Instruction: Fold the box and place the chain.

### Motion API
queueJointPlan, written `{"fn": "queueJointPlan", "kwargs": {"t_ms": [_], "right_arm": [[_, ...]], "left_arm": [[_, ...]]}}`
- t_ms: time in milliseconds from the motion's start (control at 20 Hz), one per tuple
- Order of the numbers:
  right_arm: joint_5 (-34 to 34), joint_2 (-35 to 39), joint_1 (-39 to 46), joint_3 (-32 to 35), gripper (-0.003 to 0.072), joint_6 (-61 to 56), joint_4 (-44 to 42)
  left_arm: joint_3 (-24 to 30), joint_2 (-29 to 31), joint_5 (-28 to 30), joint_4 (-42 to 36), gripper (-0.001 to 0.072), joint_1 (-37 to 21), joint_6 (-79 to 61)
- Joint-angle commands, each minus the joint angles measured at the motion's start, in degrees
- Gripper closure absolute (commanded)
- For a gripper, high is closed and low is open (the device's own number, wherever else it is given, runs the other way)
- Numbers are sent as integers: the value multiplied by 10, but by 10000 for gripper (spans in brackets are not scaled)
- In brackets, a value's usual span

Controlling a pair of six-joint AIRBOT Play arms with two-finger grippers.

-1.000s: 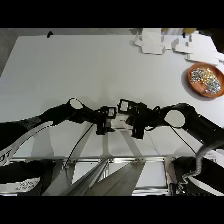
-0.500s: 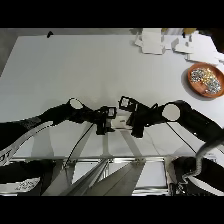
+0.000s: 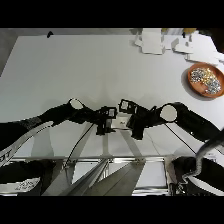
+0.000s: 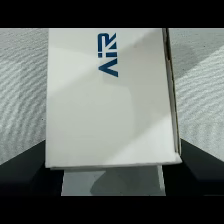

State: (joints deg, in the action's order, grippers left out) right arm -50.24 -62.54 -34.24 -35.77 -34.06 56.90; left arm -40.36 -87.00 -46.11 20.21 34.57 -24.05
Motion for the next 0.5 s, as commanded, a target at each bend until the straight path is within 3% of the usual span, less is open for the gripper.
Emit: {"fn": "queueJointPlan", "kwargs": {"t_ms": [0, 450], "right_arm": [[1, -2, 0, 5, 671, 1, 3], [17, 62, 1, 4, 670, -7, 15]], "left_arm": [[0, 0, 0, 0, 580, -1, 0], [0, 0, 0, 0, 580, -1, 0]]}}
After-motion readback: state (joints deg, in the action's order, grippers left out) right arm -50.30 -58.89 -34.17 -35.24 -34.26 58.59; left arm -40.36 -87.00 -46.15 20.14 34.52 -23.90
